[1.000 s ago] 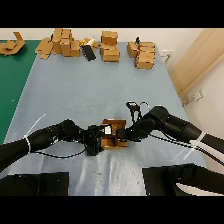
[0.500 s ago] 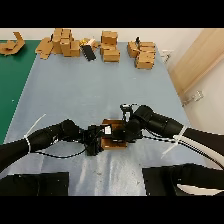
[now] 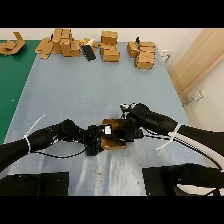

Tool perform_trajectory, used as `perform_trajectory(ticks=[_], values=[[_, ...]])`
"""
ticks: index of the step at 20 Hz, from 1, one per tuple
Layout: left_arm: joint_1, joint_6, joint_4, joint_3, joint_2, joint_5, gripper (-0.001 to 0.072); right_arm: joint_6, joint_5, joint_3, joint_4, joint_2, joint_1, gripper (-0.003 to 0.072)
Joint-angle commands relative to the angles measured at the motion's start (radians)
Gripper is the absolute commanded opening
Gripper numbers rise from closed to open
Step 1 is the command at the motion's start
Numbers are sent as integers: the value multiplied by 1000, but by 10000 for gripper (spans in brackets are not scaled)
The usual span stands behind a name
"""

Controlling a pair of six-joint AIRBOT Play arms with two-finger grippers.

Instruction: Fold the box.

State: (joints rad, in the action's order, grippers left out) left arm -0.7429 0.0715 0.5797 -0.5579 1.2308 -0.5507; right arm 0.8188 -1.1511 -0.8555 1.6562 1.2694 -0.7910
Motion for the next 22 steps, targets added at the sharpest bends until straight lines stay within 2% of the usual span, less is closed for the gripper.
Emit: perform_trajectory(ticks=[1,2,3,10,11,12,14,15,16,19,21,22], values=[[1,0,0,0,-1,1,467,1,-35,-6,11,1,-1,164],[1,0,0,0,0,1,467,2,-43,-17,17,0,-1,350],[1,0,0,0,-1,1,467,10,-67,-32,19,0,-1,414],[1,0,0,0,0,1,467,11,-228,-93,-97,-89,4,412],[1,0,0,0,-1,1,467,11,-227,-93,-107,-119,4,389],[1,0,0,0,-1,1,467,11,-227,-92,-119,-152,5,310],[1,0,0,0,-1,1,467,11,-227,-84,-146,-220,8,200],[1,0,0,0,-1,1,467,11,-227,-66,-154,-257,22,77],[1,0,0,0,-1,1,467,11,-223,-34,-157,-296,49,1],[1,0,0,0,-1,1,467,89,-123,95,-117,-382,222,0],[1,0,0,0,-1,1,467,339,47,165,71,-378,423,0],[1,0,0,0,-1,1,467,548,116,182,259,-348,535,-1]])
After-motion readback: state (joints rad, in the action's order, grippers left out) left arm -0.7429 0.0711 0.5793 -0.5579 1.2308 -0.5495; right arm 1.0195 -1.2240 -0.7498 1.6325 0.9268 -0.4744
